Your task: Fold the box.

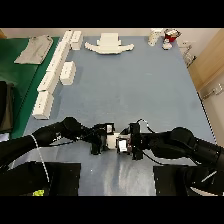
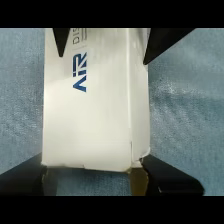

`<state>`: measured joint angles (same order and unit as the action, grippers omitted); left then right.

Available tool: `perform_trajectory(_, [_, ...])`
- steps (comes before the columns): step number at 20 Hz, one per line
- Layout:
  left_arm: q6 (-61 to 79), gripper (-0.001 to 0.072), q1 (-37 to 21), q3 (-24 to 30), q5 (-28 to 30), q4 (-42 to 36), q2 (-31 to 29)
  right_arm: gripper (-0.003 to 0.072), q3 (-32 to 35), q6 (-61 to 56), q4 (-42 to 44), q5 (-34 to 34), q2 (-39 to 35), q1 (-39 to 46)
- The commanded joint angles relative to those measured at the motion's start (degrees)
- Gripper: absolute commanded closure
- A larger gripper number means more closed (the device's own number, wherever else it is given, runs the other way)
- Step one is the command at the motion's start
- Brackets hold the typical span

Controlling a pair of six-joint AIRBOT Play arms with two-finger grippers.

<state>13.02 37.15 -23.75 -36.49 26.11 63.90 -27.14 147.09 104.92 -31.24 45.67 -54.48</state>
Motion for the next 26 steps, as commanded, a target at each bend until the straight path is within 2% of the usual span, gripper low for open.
perform_trajectory(1, [0.0,0.0253,0.0,-0.1,-0.1,0.0,0.0,0.0187,0.0,0.0,-2.1,0.9,-0.5,0.0])
perform_trajectory(10, [0.0,0.0253,0.0,-0.1,-0.1,0.0,0.0,0.019,0.0,0.0,-2.6,2.9,-1.0,0.0])
perform_trajectory(12, [0.0,0.0253,0.0,-0.1,0.0,0.0,0.0,0.0283,0.0,-0.1,-2.5,2.8,-0.7,0.0])
perform_trajectory(15, [0.0,0.0253,0.0,-0.1,0.0,0.0,0.0,0.0301,0.0,0.0,-2.0,2.4,0.5,0.0])
perform_trajectory(16, [0.0,0.0253,0.0,-0.1,0.0,0.0,0.0,0.0388,0.0,0.0,-1.8,2.2,0.9,0.0])
perform_trajectory(17, [0.0,0.0253,0.0,-0.1,0.0,0.0,0.0,0.0403,0.0,0.0,-1.2,2.1,1.2,0.0])
perform_trajectory(26, [0.0,0.0253,0.0,-0.1,-0.1,0.0,0.0,0.04,0.0,0.0,2.1,-1.0,1.9,-0.1])
